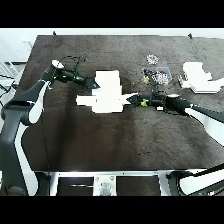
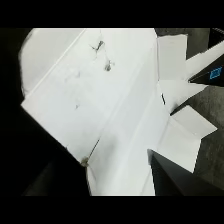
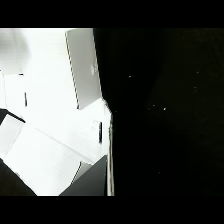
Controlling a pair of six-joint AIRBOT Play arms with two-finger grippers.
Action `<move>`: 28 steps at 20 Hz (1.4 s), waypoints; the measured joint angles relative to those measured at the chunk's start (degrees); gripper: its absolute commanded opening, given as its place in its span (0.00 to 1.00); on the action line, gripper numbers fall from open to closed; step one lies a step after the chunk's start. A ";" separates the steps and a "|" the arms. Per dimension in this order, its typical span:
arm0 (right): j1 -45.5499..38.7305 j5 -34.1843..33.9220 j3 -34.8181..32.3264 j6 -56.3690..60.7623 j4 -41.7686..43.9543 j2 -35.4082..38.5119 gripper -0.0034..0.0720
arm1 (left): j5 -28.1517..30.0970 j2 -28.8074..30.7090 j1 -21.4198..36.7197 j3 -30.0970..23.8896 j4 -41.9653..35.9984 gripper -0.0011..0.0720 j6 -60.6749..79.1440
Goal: Fold the box and place the chain.
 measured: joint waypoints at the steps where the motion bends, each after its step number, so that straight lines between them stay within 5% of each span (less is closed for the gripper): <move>1: 0.04 0.02 0.02 -0.02 0.00 0.00 0.06 | -0.52 -0.28 -0.11 0.15 -0.39 0.80 -0.02; 5: 0.04 0.13 0.02 -0.09 0.00 0.00 0.06 | -2.67 -1.49 -0.28 0.48 -1.51 0.74 0.26; 14: 0.04 0.33 0.00 -0.09 -0.04 0.00 0.06 | -4.28 -2.38 -0.35 0.57 -4.94 0.04 3.76; 16: 0.04 0.31 0.00 -0.09 -0.04 0.00 0.08 | -4.72 -2.40 -0.33 0.57 -5.38 0.04 5.20; 18: 0.02 0.33 0.00 -0.09 -0.07 0.00 0.45 | -5.09 -2.43 -0.35 0.57 -5.46 0.04 7.80; 19: -0.11 0.44 0.00 -0.11 0.02 0.00 0.52 | -5.27 -2.43 -0.37 0.57 -5.44 0.04 9.84; 28: -10.08 6.73 0.94 -2.01 8.13 0.00 0.52 | -9.86 -0.79 -0.39 -1.40 -5.79 0.03 29.68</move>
